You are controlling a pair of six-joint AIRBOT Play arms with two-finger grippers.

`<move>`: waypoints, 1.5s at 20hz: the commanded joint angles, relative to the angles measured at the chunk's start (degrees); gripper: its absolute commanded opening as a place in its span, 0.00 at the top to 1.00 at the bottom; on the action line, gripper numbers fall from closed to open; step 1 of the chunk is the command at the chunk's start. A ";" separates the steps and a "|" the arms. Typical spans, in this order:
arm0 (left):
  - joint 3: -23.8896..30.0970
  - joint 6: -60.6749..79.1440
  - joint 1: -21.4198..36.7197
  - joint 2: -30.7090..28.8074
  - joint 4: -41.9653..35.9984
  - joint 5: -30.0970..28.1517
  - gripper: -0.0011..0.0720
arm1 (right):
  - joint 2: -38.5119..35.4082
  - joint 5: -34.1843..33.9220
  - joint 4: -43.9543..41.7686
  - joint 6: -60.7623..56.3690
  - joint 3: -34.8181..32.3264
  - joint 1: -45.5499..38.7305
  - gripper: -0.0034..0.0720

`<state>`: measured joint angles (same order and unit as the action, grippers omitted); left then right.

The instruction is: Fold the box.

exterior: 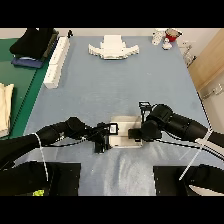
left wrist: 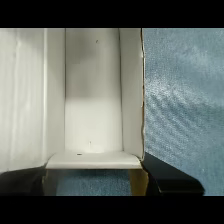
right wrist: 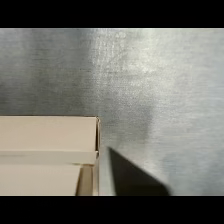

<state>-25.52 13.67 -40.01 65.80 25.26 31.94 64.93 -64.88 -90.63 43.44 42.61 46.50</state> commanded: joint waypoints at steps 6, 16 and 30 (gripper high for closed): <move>-0.02 -0.02 -0.02 0.02 0.00 0.00 0.29 | -4.48 -0.11 0.24 0.11 0.07 -0.13 0.35; -0.02 -0.02 -0.02 0.00 0.00 0.00 0.29 | -17.79 -13.38 9.20 7.45 -0.02 -12.13 0.89; -0.02 -0.02 -0.02 0.00 0.00 0.00 0.29 | 13.77 -12.46 -60.92 76.30 1.05 -45.72 0.95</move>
